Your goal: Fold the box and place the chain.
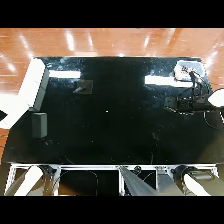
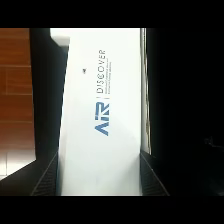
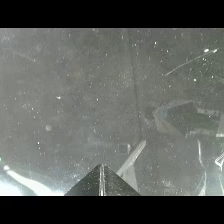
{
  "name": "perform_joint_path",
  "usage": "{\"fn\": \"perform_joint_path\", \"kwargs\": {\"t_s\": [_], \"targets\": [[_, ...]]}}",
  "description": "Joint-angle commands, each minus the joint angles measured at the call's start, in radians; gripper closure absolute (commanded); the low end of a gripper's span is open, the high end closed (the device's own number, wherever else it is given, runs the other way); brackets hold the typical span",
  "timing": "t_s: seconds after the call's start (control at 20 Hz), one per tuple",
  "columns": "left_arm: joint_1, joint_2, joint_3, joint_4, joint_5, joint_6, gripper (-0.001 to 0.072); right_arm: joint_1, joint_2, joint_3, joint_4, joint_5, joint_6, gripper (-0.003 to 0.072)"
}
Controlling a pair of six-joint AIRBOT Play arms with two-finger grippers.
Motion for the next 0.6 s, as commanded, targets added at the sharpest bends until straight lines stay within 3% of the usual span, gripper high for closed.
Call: {"fn": "perform_joint_path", "kwargs": {"t_s": [0.0, 0.45, 0.5, 0.55], "targets": [[0.086, -0.003, -0.03, -0.009, 0.014, 0.008, 0.0694, 0.001, 0.0, 0.0, -0.001, -0.019, 0.0, 0.0656], [0.117, -0.023, -0.139, -0.041, 0.038, 0.032, 0.0692, 0.001, 0.0, 0.0, -0.001, -0.027, 0.0, 0.0656], [0.116, -0.023, -0.142, -0.041, 0.039, 0.032, 0.0662, 0.001, 0.0, 0.0, -0.001, -0.027, 0.0, 0.0656], [0.116, -0.023, -0.143, -0.045, 0.042, 0.032, 0.0474, 0.001, 0.0, 0.0, -0.001, -0.025, 0.0, 0.0656]]}}
